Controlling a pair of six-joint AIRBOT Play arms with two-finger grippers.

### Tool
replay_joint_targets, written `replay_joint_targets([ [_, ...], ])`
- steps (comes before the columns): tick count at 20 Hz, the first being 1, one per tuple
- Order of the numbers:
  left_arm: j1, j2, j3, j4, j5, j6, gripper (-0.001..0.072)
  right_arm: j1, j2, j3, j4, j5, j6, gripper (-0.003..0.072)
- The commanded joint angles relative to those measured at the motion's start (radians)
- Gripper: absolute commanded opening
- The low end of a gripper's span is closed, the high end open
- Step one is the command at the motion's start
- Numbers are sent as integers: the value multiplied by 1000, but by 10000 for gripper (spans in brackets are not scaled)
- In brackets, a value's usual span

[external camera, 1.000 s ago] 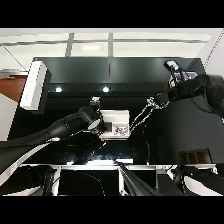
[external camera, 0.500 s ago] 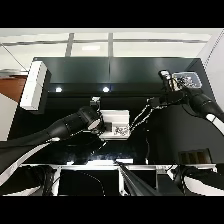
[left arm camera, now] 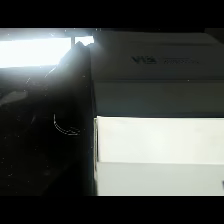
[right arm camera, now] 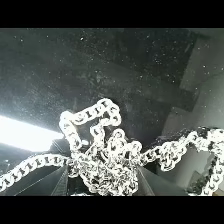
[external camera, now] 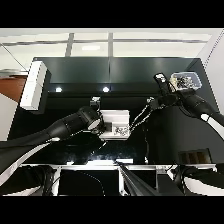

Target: Fold the box and place the chain.

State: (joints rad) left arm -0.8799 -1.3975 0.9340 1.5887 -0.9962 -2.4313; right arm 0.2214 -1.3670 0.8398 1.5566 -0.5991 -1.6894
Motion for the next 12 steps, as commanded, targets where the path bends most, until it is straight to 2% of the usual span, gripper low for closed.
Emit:
replay_joint_targets([
  [1,0,1,1,0,2,0,32,1,-10,-1,-3,-10,14,478],
  [7,0,1,1,0,2,0,32,1,-10,-1,7,-22,15,475],
  [8,0,1,1,0,1,0,32,1,-10,-1,6,-31,14,343],
  [9,0,1,1,0,1,0,32,1,-9,-1,6,-41,14,100],
  [10,0,1,1,0,1,0,32,1,-9,-1,6,-50,14,24],
  [12,0,1,1,0,1,0,33,1,-7,-1,6,-59,14,26],
])
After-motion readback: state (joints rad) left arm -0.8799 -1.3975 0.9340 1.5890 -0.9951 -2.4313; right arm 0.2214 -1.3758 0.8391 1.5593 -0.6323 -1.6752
